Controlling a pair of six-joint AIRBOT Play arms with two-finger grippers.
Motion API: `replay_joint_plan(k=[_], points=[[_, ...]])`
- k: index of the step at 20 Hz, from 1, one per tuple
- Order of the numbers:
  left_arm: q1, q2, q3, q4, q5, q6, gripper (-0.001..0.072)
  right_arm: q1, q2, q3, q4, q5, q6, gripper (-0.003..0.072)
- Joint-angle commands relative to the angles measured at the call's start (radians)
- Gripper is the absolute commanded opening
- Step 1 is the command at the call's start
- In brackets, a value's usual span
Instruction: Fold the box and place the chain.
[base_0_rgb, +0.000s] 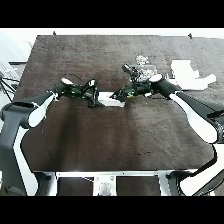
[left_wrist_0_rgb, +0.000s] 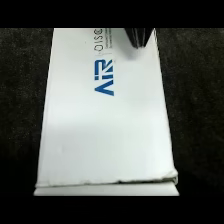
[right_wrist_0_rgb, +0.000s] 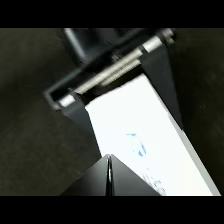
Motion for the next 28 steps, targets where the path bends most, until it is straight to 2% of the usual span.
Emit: replay_joint_plan(k=[1, 4, 12, 17, 20, 23, 27, 28], points=[[0.000, 0.000, 0.001, 0.000, 0.000, 0.000, 0.0532, 0.000, 0.000, -0.043, -0.002, -0.045, 0.009, 0.0014], [0.000, 0.000, 0.001, 0.000, 0.000, 0.000, 0.0531, 0.000, 0.000, -0.051, -0.042, -0.045, 0.010, 0.0014], [0.001, 0.000, 0.001, 0.000, 0.002, 0.000, 0.0532, 0.000, 0.041, -0.050, -0.013, -0.045, 0.008, 0.0014], [0.001, 0.000, 0.001, 0.000, 0.003, 0.000, 0.0532, -0.003, 0.208, -0.050, -0.014, -0.044, 0.011, 0.0014], [0.000, 0.000, 0.001, -0.001, 0.003, 0.000, 0.0531, -0.002, 0.327, -0.066, -0.014, -0.044, 0.098, 0.0014], [0.000, 0.000, 0.001, 0.000, 0.003, 0.000, 0.0532, -0.002, 0.463, -0.130, -0.014, -0.050, 0.149, 0.0013], [0.000, 0.000, 0.001, -0.008, -0.022, 0.000, 0.0527, -0.002, 0.647, -0.297, -0.014, -0.133, 0.175, 0.0014], [0.001, 0.003, 0.001, -0.018, -0.026, -0.014, 0.0226, -0.003, 0.683, -0.343, -0.014, -0.159, 0.187, 0.0013]])
